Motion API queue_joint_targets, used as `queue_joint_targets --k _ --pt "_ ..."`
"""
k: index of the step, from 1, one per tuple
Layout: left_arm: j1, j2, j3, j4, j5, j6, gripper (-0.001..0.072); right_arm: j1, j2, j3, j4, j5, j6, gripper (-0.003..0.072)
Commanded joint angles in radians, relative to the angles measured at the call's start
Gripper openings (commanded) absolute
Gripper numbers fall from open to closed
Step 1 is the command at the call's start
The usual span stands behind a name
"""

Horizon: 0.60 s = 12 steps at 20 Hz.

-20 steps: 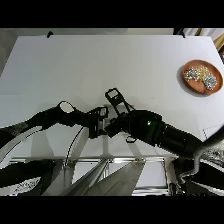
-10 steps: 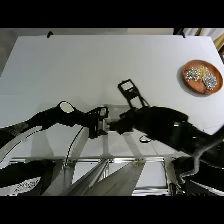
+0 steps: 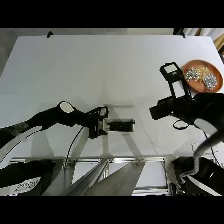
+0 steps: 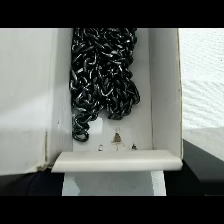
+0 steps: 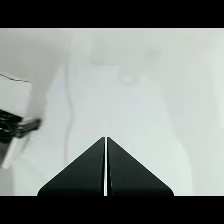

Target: Fold the box and place the chain.

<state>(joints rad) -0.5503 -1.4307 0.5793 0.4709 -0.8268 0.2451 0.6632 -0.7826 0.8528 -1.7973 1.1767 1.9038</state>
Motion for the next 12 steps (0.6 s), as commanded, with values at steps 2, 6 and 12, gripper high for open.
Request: queue_joint_targets --k 2,6,12 --pt "0.0 0.0 0.0 0.0 0.0 0.0 0.0275 -0.162 0.007 -0.038 0.169 -0.061 -0.426 0.0003" --pt "0.0 0.0 0.0 0.0 0.0 0.0 0.0275 -0.29 0.0 -0.169 0.494 -0.22 -0.776 0.0003" --pt "0.0 0.0 0.0 0.0 0.0 0.0 0.0275 -0.306 -0.086 -0.29 0.707 -0.369 -1.027 0.0004"
